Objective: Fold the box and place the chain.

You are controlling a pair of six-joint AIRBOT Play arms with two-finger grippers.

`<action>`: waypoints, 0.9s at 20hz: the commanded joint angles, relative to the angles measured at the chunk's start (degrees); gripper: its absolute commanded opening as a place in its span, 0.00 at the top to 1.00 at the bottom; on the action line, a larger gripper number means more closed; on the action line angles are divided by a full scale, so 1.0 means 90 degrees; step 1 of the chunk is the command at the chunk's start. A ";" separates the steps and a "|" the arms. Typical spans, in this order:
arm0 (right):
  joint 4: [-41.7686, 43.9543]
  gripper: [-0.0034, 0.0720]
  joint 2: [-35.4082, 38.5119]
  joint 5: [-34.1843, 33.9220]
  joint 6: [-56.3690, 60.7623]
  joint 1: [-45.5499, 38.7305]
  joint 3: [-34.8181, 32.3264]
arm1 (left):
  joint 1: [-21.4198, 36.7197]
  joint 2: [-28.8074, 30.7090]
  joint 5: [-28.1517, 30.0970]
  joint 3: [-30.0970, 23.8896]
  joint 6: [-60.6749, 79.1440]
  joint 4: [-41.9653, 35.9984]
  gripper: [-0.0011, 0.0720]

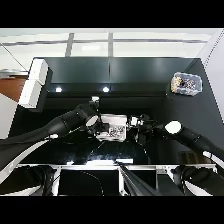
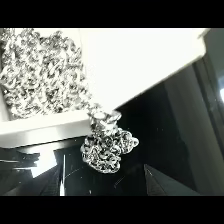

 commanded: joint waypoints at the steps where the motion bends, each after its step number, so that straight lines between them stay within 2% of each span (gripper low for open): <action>1: 0.0168 0.14 -0.0238 -0.0036 -0.0090 0.0032 0.0148 | 0.0000 0.0000 0.0002 -0.0002 0.0000 0.0000 0.95; 10: 0.0117 0.16 -0.0435 -0.0041 -0.0087 0.0063 0.0333 | 0.0000 0.0000 0.0002 -0.0002 0.0000 0.0000 0.95; 12: 0.0080 0.57 -0.0435 -0.0012 -0.0090 0.0063 0.0333 | 0.0000 0.0000 0.0000 -0.0002 0.0000 0.0000 0.95; 13: 0.0070 0.71 -0.0435 0.0005 -0.0092 0.0063 0.0330 | 0.0000 0.0000 0.0000 -0.0002 0.0000 0.0000 0.95; 14: 0.0070 0.80 -0.0435 0.0005 -0.0092 0.0063 0.0330 | 0.0000 0.0000 0.0000 -0.0002 0.0000 0.0000 0.95; 17: 0.0075 0.82 -0.0435 0.0002 -0.0090 0.0061 0.0330 | 0.0000 0.0000 -0.0002 -0.0002 0.0000 0.0000 0.95; 18: 0.0075 0.91 -0.0432 0.0002 -0.0078 0.0056 0.0330 | 0.0000 0.0000 0.0000 -0.0002 0.0000 0.0000 0.95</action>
